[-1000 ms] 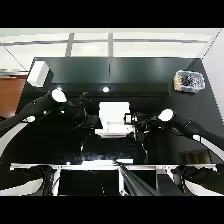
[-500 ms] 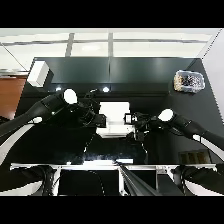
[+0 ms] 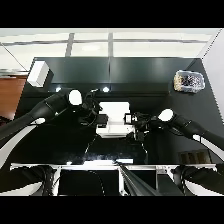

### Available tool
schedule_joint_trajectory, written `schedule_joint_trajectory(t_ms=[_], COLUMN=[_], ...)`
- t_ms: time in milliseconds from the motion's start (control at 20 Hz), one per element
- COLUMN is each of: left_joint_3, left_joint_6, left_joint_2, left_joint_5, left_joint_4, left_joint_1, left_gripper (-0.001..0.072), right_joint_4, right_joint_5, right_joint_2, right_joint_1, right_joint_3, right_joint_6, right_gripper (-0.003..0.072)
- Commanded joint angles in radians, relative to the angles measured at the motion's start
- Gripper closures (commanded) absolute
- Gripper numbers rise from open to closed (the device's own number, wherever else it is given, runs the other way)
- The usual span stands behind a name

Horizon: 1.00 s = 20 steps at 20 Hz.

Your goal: Fold the box and place the chain.

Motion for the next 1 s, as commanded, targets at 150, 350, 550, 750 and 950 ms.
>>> schedule_joint_trajectory(t_ms=[150,350,550,750,950], left_joint_3=[0.005,0.006,0.008,0.016,0.016], left_joint_6=[-0.126,-0.232,-0.318,-0.379,-0.412], left_joint_2=[0.0,-0.001,-0.009,-0.045,-0.07], left_joint_5=[0.058,0.055,0.04,0.022,0.029], left_joint_4=[0.049,0.097,0.167,0.235,0.25], left_joint_1=[-0.081,-0.091,-0.101,-0.119,-0.123], left_gripper=[0.0239,0.0246,0.0247,0.0247,0.0247], right_joint_4=[0.0,0.0,0.0,0.0,0.0], right_joint_5=[0.0,0.0,0.0,0.0,0.0], right_joint_2=[-0.001,-0.001,-0.001,-0.001,-0.001], right_joint_1=[0.001,0.001,0.001,0.001,0.001], right_joint_3=[-0.001,-0.001,-0.001,-0.001,-0.001], right_joint_6=[0.0,0.0,0.0,0.0,0.0], right_gripper=[0.0553,0.0553,0.0553,0.0553,0.0553])
